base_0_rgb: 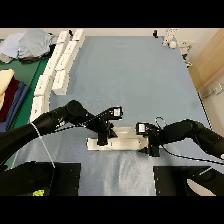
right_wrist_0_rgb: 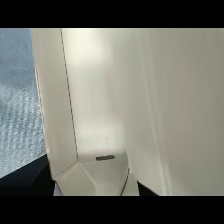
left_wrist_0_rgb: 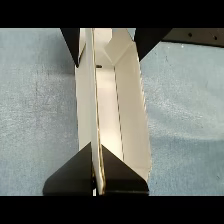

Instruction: Fold the box.

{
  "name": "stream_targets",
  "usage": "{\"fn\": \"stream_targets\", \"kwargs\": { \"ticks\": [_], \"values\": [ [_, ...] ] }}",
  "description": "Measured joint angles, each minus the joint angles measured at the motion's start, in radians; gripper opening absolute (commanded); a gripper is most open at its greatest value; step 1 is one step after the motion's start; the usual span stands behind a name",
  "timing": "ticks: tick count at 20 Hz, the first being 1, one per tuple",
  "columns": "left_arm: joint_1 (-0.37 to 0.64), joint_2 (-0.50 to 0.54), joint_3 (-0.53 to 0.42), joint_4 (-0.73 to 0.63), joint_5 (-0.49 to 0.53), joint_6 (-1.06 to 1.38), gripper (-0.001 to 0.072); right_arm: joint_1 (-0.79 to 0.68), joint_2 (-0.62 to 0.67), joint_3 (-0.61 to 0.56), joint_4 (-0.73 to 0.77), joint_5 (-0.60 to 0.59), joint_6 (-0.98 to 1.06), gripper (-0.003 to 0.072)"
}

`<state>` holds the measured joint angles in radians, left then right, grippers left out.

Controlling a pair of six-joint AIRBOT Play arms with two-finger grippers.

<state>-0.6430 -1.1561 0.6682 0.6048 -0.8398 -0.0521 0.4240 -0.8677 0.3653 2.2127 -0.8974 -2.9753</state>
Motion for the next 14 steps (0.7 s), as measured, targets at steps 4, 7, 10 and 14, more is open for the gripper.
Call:
{"fn": "stream_targets", "kwargs": {
  "ticks": [4,7,10,14],
  "values": [
    [0.000,0.000,0.000,0.000,0.000,0.000,0.0013,0.000,-0.013,-0.019,0.008,0.027,-0.018,0.0660],
    [0.000,0.000,0.000,0.000,0.000,0.000,0.0013,0.000,-0.016,-0.029,0.011,0.046,-0.022,0.0651],
    [0.000,0.000,0.000,0.000,0.000,0.000,0.0013,0.000,-0.017,-0.034,0.016,0.057,-0.026,0.0521],
    [0.000,0.000,0.000,0.000,0.000,0.000,0.0013,0.000,-0.017,-0.035,0.016,0.065,-0.026,0.0490]
  ]
}}
